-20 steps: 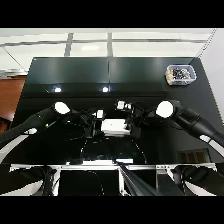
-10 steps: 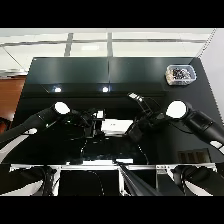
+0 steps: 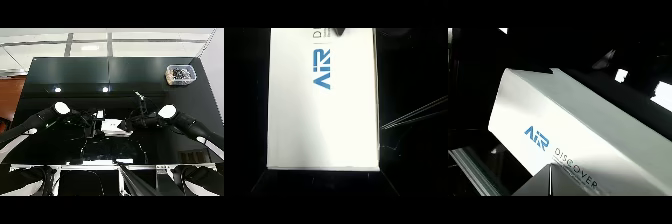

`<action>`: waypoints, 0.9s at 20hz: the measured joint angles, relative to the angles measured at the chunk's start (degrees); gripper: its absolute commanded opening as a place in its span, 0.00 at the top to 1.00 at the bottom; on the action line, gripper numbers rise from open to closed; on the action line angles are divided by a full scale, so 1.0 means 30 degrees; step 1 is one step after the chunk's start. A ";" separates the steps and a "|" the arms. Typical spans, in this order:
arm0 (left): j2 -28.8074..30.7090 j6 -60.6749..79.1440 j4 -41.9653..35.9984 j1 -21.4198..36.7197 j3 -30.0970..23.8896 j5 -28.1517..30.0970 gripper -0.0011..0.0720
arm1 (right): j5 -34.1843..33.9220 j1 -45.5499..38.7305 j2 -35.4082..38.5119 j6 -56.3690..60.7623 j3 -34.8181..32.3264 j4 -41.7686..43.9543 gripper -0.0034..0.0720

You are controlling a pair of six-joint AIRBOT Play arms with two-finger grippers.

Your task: Fold the box and place the chain.

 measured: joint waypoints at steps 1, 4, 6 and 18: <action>0.0000 0.0000 0.0022 0.0000 -0.0007 0.0007 0.35 | -0.0168 0.0007 -0.0153 0.0007 -0.0015 0.0022 0.94; 0.0000 -0.0007 0.0044 0.0007 -0.0015 0.0044 0.35 | -0.0379 0.0007 -0.0408 0.0066 -0.0036 0.0087 0.94; 0.0000 -0.0007 0.0036 0.0007 -0.0015 0.0036 0.35 | -0.0444 0.0000 -0.0481 0.0102 -0.0051 0.0080 0.94; 0.0437 -0.1654 -0.0051 0.0131 0.0015 0.0765 0.01 | 0.4874 -0.6768 0.5523 0.0481 0.0415 -0.2477 0.94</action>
